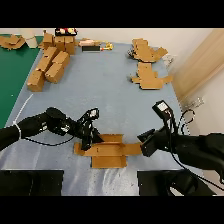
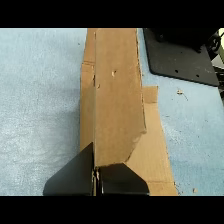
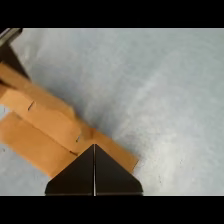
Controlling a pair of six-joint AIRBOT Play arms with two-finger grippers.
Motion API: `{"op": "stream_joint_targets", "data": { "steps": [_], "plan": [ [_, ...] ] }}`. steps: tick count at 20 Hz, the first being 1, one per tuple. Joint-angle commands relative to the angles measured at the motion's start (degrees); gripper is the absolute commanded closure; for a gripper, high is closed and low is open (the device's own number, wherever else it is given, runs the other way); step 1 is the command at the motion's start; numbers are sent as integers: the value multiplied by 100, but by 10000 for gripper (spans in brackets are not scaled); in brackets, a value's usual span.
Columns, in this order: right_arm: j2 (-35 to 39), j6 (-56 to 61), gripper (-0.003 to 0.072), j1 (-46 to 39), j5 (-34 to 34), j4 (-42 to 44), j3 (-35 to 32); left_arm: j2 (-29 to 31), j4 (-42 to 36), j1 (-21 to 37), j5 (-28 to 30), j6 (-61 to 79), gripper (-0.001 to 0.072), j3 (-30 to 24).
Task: Fold the box.
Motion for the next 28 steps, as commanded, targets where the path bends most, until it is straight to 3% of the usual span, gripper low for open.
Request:
{"op": "stream_joint_targets", "data": {
  "steps": [1,4,6,9,11,12,14,20,28],
  "plan": [
    [-83,378,686,1290,136,-1318,2,2,-2,7,2,4,697,2],
    [-909,409,687,2459,643,-1880,2,2,-2,4,-2,4,697,2],
    [-1480,1145,687,3425,562,-2389,-11,2,-2,7,-2,4,697,2],
    [-1661,3029,688,4935,-4,-3244,-267,2,-4,4,-2,4,697,2],
    [-1631,3270,685,5783,372,-3248,-516,2,-7,4,0,7,697,2],
    [-1670,3270,648,6035,522,-3248,-616,2,-9,7,0,4,697,2],
    [-1869,3268,210,6137,415,-3239,-734,2,-9,4,-2,4,697,2],
    [-2614,3265,210,6024,426,-3364,-787,2,-9,2,-7,4,697,2],
    [-3327,3718,211,5875,337,-4763,-756,2,-9,2,-11,4,697,2]
  ]
}}
